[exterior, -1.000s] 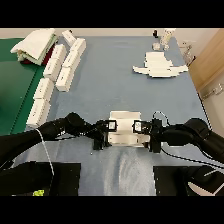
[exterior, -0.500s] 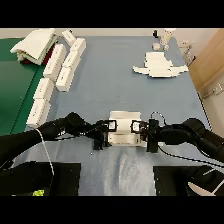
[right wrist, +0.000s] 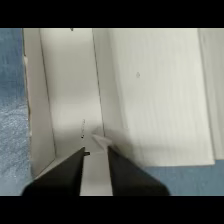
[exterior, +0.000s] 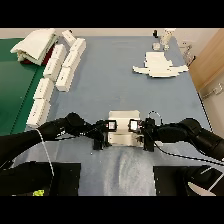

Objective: Fold the box.

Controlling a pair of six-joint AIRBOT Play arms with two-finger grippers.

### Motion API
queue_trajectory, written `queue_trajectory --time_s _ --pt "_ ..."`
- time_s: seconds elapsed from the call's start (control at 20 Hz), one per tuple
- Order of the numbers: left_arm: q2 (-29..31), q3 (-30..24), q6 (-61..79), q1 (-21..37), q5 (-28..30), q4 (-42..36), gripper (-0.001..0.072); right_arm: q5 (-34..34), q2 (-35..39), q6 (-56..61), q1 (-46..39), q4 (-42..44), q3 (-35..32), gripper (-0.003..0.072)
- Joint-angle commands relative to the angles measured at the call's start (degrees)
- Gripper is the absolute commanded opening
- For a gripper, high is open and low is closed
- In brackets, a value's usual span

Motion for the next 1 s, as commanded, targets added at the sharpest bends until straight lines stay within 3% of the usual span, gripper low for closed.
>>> queue_trajectory --time_s 0.0,0.25,0.35,0.4,0.45,0.65,0.9,0.95 --pt "0.0 0.0 0.0 0.0 0.0 0.0 0.0462 -0.3 -0.2 -0.6 0.0 0.9 0.0 0.0403" --pt "0.0 0.0 0.0 0.0 0.0 0.0 0.0462 -1.0 -0.2 -0.7 -0.1 -0.3 0.0 0.0390" --pt "0.0 0.0 0.0 0.0 0.0 0.0 0.0462 -3.4 0.1 1.1 -0.1 -1.4 0.1 0.0266" --pt "0.0 0.0 0.0 0.0 0.0 0.0 0.0462 -4.9 0.7 3.6 -0.1 -3.8 0.1 0.0244" --pt "0.0 0.0 0.0 0.0 0.0 0.0 0.0462 -6.4 1.5 6.3 -0.1 -6.5 0.1 0.0154" --pt "0.0 0.0 0.0 0.0 0.0 0.0 0.0462 -9.7 5.1 16.3 -1.0 -17.7 0.1 0.0154" --pt "0.0 0.0 0.0 0.0 0.0 0.0 0.0462 -11.3 7.7 17.1 -1.1 -18.8 0.1 0.0170" --pt "0.0 0.0 0.0 0.0 0.0 0.0 0.0462 -11.3 7.6 17.1 -1.1 -16.7 0.1 0.0271"
